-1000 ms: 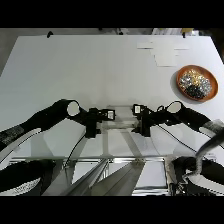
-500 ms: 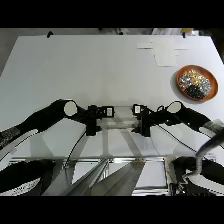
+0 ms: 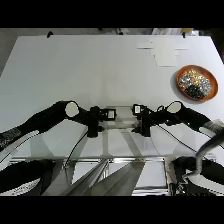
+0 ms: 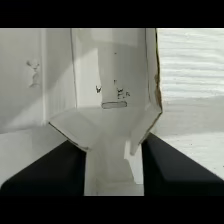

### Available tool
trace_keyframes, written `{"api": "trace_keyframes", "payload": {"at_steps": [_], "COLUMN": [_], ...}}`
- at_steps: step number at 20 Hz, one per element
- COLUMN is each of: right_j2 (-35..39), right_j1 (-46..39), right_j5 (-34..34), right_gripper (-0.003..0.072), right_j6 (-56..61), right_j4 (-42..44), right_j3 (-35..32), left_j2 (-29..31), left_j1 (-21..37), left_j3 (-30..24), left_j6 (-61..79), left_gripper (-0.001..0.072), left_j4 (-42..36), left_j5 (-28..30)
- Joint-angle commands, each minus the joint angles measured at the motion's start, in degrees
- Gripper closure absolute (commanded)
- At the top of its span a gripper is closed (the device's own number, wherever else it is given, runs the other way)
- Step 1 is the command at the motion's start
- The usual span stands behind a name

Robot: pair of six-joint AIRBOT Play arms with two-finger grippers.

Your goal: Fold the box and place the chain.

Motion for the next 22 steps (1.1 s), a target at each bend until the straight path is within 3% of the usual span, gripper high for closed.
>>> {"api": "trace_keyframes", "payload": {"at_steps": [1,9,11,18,20,22], "right_j2": [0.0,0.0,0.0,0.0,0.0,0.0], "right_j1": [0.0,0.0,0.0,0.0,0.0,0.0], "right_j5": [0.0,0.0,0.0,0.0,0.0,0.0], "right_gripper": [0.039,0.039,0.039,0.039,0.039,0.039], "right_j6": [0.0,0.0,0.0,0.0,0.0,0.0], "right_j4": [0.0,0.0,0.0,0.0,0.0,0.0], "right_j3": [0.0,0.0,0.0,0.0,0.0,0.0], "left_j2": [0.0,-0.1,-0.1,-0.1,-0.1,-0.1], "left_j1": [-0.1,-0.1,-0.1,-0.9,-1.8,-2.3], "left_j3": [0.0,0.0,0.0,0.0,0.0,0.0], "left_j6": [0.3,0.3,0.3,0.5,2.7,3.0], "left_gripper": [0.0399,0.04,0.0469,0.0469,0.052,0.052], "left_j4": [-2.2,-2.2,-2.2,-2.3,-2.7,-3.6], "left_j5": [0.2,3.4,3.4,3.4,4.5,6.0]}}
